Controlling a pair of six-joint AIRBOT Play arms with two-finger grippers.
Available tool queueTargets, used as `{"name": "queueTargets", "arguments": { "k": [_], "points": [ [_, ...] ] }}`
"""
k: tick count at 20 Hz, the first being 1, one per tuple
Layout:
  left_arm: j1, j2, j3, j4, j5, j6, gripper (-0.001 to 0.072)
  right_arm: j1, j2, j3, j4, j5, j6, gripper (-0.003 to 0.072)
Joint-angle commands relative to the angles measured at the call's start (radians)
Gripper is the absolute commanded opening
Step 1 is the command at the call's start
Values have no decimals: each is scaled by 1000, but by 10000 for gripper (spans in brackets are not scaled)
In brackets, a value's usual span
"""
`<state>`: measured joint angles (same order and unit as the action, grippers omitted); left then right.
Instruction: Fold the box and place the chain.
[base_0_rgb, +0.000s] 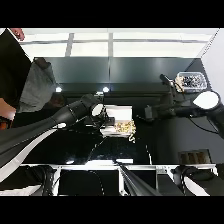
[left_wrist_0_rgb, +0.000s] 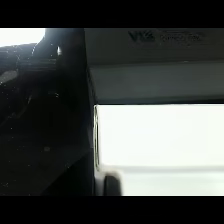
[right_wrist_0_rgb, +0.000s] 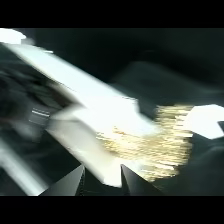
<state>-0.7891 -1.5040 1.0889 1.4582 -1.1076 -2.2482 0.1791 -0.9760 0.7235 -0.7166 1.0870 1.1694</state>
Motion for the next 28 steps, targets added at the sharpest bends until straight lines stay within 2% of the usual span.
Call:
{"name": "queueTargets", "arguments": {
  "k": [1, 2, 3, 4, 6, 8, 12, 14, 18, 28],
  "points": [
    [0, 1, 1, 0, 0, 0, 29, -41, 54, -137, -121, -127, -267, 274],
    [0, 1, 1, 0, -1, 0, 28, -19, 53, -188, -103, -214, -316, 278],
    [0, 1, 1, 0, -1, 0, 29, 11, 53, -224, -95, -294, -372, 522],
    [0, 1, 1, -1, -1, 0, 29, 51, 50, -244, -103, -354, -412, 720],
    [0, 1, 1, -1, -1, 0, 29, 103, 20, -248, -134, -388, -459, 720],
    [0, 1, 1, -1, 0, 0, 29, 147, -13, -248, -156, -384, -702, 720],
    [0, 1, 1, -1, 0, 0, 29, 138, -97, -248, 172, -425, -1201, 719],
    [0, 1, 1, -1, -1, 0, 29, 132, -125, -248, 215, -391, -1386, 719],
    [0, 1, 1, -1, 1, 0, 29, 132, -169, -248, 215, -349, -1511, 719],
    [0, 1, 1, -1, -1, 0, 28, 133, -224, -248, 210, -369, -1544, 720]
  ]
}}
